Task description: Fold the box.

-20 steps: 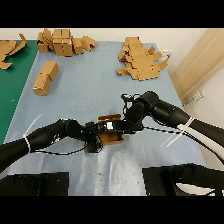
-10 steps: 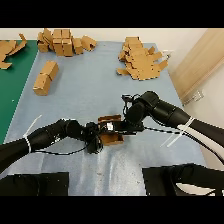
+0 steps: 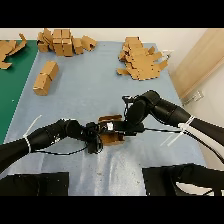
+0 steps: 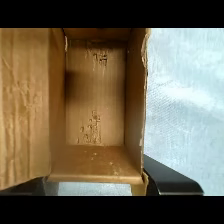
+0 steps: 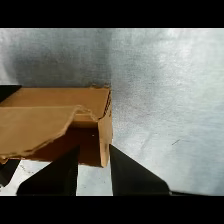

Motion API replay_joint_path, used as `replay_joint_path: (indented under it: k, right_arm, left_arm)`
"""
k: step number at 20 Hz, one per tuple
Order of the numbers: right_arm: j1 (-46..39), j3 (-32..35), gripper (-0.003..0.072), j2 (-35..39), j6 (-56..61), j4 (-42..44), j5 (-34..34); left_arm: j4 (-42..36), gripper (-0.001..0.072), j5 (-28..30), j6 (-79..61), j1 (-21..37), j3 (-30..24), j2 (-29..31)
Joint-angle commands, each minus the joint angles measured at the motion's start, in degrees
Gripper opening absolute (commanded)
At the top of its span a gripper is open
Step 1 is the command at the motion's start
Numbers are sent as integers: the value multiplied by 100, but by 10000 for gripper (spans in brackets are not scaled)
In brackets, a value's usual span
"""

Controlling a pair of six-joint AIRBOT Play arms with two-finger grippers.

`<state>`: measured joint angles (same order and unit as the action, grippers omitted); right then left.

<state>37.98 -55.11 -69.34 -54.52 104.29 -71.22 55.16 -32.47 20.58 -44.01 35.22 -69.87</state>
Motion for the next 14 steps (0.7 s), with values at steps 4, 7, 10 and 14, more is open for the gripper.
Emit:
replay_joint_path:
  k: [4, 7, 10, 14]
  right_arm:
    - [-278, -4, 284, -68, -240, 295, -55]
    - [-275, -4, 212, -166, -365, 461, -83]
    - [-291, -4, 212, -177, -367, 396, -63]
    - [-496, -4, 212, -175, -463, 507, -76]
  left_arm:
    - [22, 464, -17, -15, 7, -2, -4]
    - [24, 464, -17, -17, 7, -4, -4]
    - [33, 464, -24, -17, 7, -4, -4]
    - [44, 463, -31, -17, 7, -4, -4]
